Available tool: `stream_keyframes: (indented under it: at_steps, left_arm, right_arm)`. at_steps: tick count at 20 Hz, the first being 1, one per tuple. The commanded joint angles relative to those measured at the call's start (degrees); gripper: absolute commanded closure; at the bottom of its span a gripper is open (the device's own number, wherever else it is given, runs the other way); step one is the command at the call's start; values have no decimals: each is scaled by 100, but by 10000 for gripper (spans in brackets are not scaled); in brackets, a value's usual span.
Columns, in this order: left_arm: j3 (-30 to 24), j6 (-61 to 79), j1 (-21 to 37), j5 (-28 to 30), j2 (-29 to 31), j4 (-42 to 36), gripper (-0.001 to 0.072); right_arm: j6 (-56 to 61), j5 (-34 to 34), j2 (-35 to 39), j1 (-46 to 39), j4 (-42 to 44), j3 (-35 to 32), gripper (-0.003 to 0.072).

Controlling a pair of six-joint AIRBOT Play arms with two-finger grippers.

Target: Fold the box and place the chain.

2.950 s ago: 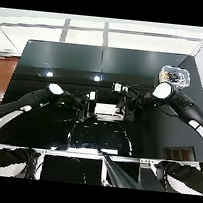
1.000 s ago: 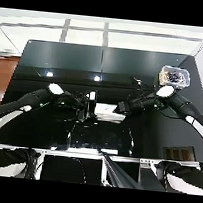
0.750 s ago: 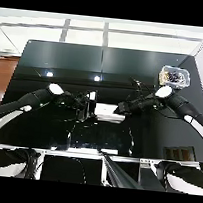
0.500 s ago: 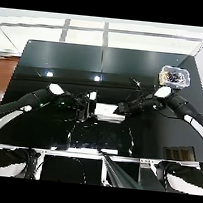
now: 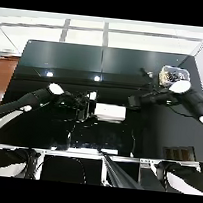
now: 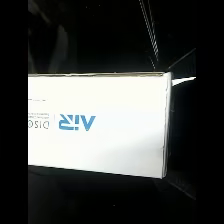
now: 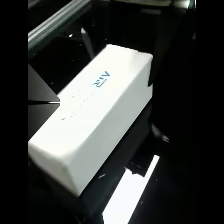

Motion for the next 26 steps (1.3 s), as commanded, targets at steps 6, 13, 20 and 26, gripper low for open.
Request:
stream_keyframes:
  at_steps: [6, 13, 20, 26]
  left_arm:
    - [649, -1700, -81, -695, 702, 870, -10]
    - [2153, -2765, -1056, -164, -568, 911, -8]
    - [2758, -3609, -1250, -1185, -1368, 1661, -9]
    - [2997, -3646, -1274, -1576, -1366, 2170, -9]
  right_arm:
    - [42, 612, 1191, -1996, -1174, 94, 670]
    - [101, 227, 1191, -2011, -1344, 94, 670]
    - [90, 304, 1191, -2013, -1373, 94, 670]
    - [31, 284, 1191, -2013, -1373, 94, 670]
